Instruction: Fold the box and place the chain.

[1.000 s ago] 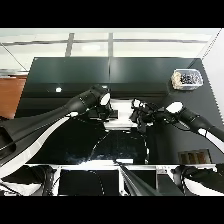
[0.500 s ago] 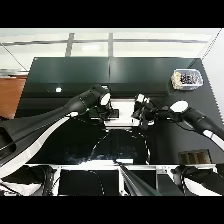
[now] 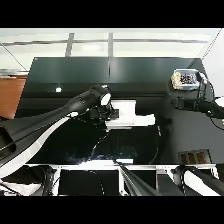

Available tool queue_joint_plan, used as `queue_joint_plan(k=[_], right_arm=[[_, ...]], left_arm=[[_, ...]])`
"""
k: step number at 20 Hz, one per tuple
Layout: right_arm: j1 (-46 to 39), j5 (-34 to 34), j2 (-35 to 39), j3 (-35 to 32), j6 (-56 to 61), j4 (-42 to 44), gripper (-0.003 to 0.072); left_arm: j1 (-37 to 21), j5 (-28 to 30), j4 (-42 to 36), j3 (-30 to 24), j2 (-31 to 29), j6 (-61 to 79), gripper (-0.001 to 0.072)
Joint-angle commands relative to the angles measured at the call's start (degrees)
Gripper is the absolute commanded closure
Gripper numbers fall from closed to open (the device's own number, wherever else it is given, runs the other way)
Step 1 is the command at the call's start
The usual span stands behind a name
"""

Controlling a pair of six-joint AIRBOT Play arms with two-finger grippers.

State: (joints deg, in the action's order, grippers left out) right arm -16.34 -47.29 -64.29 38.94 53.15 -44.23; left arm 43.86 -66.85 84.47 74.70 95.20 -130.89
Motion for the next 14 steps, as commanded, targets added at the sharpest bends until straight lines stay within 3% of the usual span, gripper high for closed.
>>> queue_joint_plan(k=[1, 6, 11, 14], right_arm=[[-5.25, -10.51, -6.78, -0.33, 10.49, 3.82, 0.0672], [2.43, -17.59, -15.80, -0.33, 7.28, 3.69, 0.0672], [12.59, -16.57, -16.63, 0.59, 1.75, 7.50, 0.0672], [14.08, -21.79, -16.57, 4.74, -0.44, 9.14, 0.0671]], left_arm=[[0.00, 0.39, 0.09, 0.04, 0.00, -0.07, 0.0682], [0.02, -0.17, 0.07, 0.04, 0.00, -0.04, 0.0682], [0.00, -0.83, 0.11, 0.04, 0.00, -0.04, 0.0682], [-0.02, -0.74, 0.11, 0.04, 0.00, 0.20, 0.0682]])
